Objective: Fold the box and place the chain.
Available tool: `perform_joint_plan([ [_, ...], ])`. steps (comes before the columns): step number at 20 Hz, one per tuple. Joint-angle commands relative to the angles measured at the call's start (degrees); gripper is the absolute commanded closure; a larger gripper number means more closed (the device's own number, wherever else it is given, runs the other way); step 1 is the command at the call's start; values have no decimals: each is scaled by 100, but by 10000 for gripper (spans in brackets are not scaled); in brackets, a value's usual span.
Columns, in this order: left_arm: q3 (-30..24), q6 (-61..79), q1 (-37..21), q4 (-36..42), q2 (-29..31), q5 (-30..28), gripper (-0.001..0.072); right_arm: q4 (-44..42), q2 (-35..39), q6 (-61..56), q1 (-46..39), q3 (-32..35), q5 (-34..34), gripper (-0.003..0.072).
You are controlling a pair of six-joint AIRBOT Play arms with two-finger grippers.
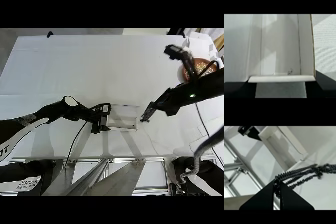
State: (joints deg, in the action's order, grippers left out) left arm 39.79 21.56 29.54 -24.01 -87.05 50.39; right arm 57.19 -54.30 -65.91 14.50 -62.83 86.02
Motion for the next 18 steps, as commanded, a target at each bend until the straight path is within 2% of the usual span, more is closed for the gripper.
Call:
perform_joint_plan([
  [1,4,2,-4,0,4,-2,502,7,13,2,568,680,-1016,665],
  [3,4,2,-4,0,4,-2,502,2,13,0,855,942,-1740,665],
  [7,4,2,-4,-2,4,0,502,70,11,0,1335,1362,-2494,665],
  [11,4,2,-4,0,4,0,502,61,-46,-24,1668,1808,-3685,665],
  [18,4,2,-4,0,4,-2,502,66,-1023,-24,2350,1860,-4277,665],
])
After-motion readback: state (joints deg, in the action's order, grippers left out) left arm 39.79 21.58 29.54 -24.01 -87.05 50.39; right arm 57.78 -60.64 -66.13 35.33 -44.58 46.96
